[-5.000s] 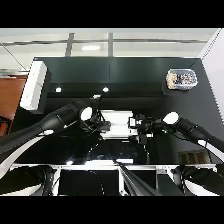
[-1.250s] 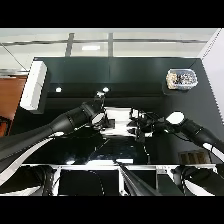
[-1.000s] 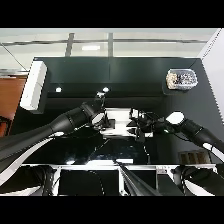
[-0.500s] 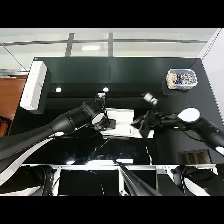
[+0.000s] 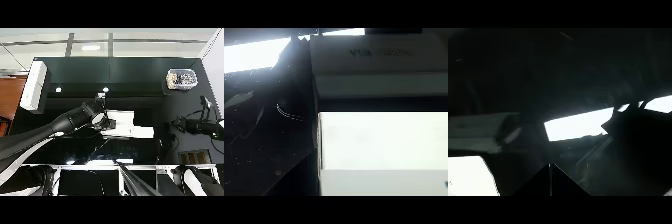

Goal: Fold the box and place the chain.

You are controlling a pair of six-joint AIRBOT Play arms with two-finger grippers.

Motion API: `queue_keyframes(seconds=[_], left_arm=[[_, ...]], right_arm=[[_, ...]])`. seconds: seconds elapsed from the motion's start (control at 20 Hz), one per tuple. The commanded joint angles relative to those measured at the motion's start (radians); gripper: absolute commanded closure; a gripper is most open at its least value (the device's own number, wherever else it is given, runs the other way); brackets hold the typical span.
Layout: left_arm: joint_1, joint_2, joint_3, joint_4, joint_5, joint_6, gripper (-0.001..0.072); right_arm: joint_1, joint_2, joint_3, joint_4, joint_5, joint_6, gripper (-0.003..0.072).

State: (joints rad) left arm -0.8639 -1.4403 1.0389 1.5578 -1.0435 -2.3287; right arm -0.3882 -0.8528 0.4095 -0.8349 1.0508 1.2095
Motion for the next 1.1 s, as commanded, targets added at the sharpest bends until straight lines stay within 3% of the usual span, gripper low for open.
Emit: queue_keyframes(seconds=[0.0,0.1,0.3,0.6,0.65,0.8,1.05], left_arm=[[0.000,0.000,0.000,0.001,0.004,0.001,0.0682],[0.000,0.000,0.000,0.001,0.016,0.001,0.0682],[0.000,0.000,0.000,0.001,0.015,0.001,0.0682],[0.000,0.000,0.000,0.001,0.015,0.001,0.0682],[0.000,0.000,0.000,0.001,0.014,0.001,0.0682],[0.000,0.000,0.000,0.001,0.014,0.001,0.0682],[0.000,0.000,0.000,0.001,0.015,0.001,0.0682]], right_arm=[[0.026,-0.082,-0.080,0.097,0.090,-0.095,0.0671],[0.134,-0.146,-0.079,0.189,0.112,-0.208,0.0671],[0.311,-0.205,-0.075,0.445,0.011,-0.352,0.0658],[0.352,-0.209,-0.024,0.481,0.086,-0.312,0.0635],[0.352,-0.209,-0.018,0.499,0.116,-0.305,0.0457],[0.368,-0.209,0.018,0.506,0.140,-0.309,0.0126],[0.487,-0.209,0.038,0.494,0.038,-0.235,0.0121]])
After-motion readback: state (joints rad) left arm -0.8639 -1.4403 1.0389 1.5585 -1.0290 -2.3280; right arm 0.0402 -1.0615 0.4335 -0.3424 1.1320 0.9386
